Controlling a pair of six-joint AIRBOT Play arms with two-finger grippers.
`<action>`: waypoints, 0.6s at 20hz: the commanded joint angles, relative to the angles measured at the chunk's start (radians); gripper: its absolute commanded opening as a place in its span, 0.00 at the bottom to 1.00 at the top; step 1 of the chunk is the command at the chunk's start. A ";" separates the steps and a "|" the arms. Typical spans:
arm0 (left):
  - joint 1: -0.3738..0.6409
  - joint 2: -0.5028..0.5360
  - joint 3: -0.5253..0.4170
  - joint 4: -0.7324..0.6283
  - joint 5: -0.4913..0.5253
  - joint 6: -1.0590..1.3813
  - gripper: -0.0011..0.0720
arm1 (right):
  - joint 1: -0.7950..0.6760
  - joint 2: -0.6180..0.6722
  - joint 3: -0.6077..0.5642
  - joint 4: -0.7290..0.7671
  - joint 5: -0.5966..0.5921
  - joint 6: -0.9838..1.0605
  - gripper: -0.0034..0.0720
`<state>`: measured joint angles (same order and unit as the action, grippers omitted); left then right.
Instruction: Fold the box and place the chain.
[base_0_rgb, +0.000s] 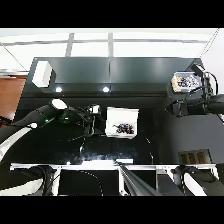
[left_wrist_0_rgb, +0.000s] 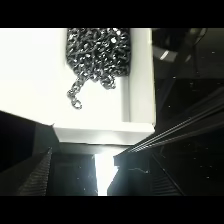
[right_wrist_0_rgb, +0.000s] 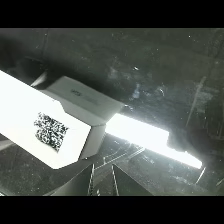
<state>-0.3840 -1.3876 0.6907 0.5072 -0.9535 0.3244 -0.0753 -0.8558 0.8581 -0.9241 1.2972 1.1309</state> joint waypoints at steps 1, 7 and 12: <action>-0.026 -0.003 0.003 -0.026 0.019 -0.015 0.99 | 0.000 0.000 0.001 -0.001 -0.006 -0.003 0.22; -0.066 -0.016 0.020 -0.018 0.046 -0.042 0.99 | 0.001 0.000 0.001 -0.001 -0.008 -0.011 0.22; -0.078 -0.016 0.021 -0.016 0.056 -0.043 0.95 | 0.001 0.000 0.000 -0.002 -0.035 -0.016 0.22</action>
<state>-0.4553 -1.4036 0.7097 0.4900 -0.9047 0.2840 -0.0753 -0.8558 0.8581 -0.9264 1.2774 1.1187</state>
